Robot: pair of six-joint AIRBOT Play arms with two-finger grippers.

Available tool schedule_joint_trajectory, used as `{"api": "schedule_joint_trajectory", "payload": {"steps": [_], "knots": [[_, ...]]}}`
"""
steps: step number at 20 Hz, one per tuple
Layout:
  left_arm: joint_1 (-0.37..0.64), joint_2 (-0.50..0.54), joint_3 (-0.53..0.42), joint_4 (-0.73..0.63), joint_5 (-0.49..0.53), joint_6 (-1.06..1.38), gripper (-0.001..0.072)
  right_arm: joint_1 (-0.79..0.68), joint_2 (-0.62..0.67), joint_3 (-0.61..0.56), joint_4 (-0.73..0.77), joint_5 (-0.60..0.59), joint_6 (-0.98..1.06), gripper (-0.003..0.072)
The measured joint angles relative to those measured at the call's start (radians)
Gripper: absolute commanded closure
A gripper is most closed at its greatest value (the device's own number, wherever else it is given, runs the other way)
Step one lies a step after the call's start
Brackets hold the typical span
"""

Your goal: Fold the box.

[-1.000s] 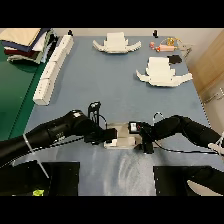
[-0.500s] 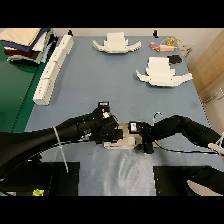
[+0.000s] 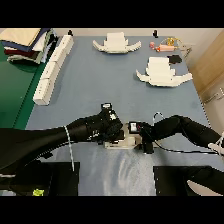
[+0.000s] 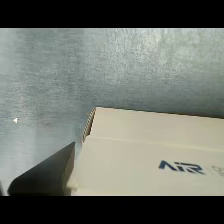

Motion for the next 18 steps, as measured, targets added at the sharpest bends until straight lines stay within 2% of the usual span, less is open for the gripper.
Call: {"api": "schedule_joint_trajectory", "payload": {"steps": [3, 5, 8, 15, 16, 17, 18], "knots": [[0.000, -0.012, 0.001, -0.015, 0.011, 0.015, 0.0368, 0.000, 0.000, 0.000, 0.000, 0.000, 0.000, 0.0174], [0.000, -0.015, 0.001, -0.018, 0.018, 0.018, 0.0643, 0.000, 0.000, 0.000, 0.000, 0.000, 0.000, 0.0174], [0.000, -0.017, 0.001, -0.018, 0.013, 0.027, 0.0693, 0.000, 0.000, 0.000, 0.000, 0.000, -0.002, 0.0174], [0.000, -0.019, 0.001, -0.027, 0.024, 0.024, 0.0689, 0.000, 0.000, 0.000, 0.000, 0.000, -0.001, 0.0174], [0.000, -0.019, 0.001, -0.030, 0.026, 0.024, 0.0528, 0.000, 0.000, 0.000, 0.000, 0.000, -0.001, 0.0174], [0.000, -0.019, 0.001, -0.035, 0.041, 0.022, 0.0240, 0.000, 0.000, 0.000, 0.000, 0.000, 0.000, 0.0174], [0.000, -0.020, 0.003, -0.045, 0.063, 0.021, 0.0090, 0.000, 0.000, 0.000, 0.000, 0.000, 0.000, 0.0174]]}}
